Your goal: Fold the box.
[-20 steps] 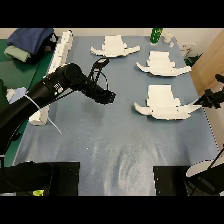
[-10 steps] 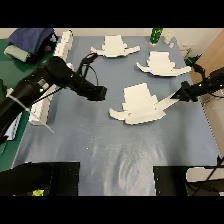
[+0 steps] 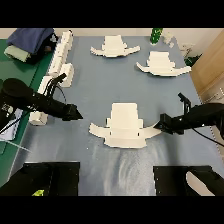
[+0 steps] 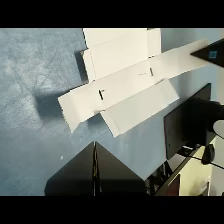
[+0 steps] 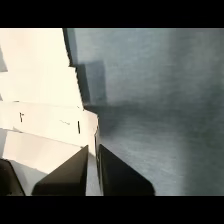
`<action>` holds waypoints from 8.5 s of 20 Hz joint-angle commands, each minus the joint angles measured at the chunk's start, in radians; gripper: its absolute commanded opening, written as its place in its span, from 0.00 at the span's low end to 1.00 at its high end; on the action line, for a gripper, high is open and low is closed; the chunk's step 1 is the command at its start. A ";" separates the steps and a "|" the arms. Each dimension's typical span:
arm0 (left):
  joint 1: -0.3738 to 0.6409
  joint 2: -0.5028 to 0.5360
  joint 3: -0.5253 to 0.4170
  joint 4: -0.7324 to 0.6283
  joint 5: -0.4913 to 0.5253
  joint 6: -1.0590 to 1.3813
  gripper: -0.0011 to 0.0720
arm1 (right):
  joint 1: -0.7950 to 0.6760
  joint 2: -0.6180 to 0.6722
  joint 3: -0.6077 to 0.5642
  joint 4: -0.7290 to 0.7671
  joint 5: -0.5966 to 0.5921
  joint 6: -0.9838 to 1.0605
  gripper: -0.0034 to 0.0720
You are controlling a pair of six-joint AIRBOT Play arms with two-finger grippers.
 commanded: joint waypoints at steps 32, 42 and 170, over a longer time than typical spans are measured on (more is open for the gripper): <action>0.055 -0.543 -0.026 -0.340 0.068 0.495 0.64 | 0.430 -0.073 -0.052 0.115 0.290 -0.393 0.04; -0.128 -0.692 0.159 -0.304 -0.031 0.579 0.27 | 0.430 -0.073 -0.052 0.114 0.294 -0.377 0.04; -0.560 -0.365 -0.064 -0.293 0.443 1.199 0.03 | 1.166 0.102 -0.001 -0.866 0.252 0.248 0.91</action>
